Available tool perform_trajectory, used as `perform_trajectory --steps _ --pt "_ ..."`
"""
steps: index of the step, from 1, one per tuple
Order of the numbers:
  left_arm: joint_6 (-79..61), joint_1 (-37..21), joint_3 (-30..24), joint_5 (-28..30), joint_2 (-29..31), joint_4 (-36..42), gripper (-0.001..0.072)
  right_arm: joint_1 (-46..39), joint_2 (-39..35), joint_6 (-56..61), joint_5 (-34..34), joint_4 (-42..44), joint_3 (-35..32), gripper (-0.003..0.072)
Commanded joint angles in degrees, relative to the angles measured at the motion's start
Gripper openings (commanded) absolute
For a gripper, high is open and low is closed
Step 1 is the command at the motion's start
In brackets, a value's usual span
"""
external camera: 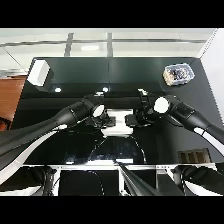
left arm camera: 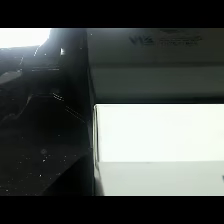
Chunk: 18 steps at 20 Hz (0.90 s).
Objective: Fold the box and place the chain.
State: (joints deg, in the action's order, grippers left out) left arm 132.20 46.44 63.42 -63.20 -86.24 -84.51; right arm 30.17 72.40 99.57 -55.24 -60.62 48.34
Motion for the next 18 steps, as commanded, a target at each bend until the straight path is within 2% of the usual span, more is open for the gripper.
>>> perform_trajectory --steps 1,8,10,18 --pt "0.00 -0.04 0.04 -0.04 0.00 -0.04 0.0026 1.62 2.01 4.42 -1.20 -3.13 1.07 0.0336" --pt "0.00 -0.04 0.04 -0.02 0.00 -0.04 0.0026 4.90 8.13 11.76 -4.20 -10.12 7.32 0.0336" --pt "0.00 -0.04 0.04 -0.04 0.00 -0.04 0.0026 5.86 9.49 15.58 -7.82 -13.90 9.92 0.0336" --pt "0.00 -0.04 0.04 -0.07 0.00 -0.07 0.0025 7.50 9.73 22.84 -9.84 -16.31 10.45 0.0335"
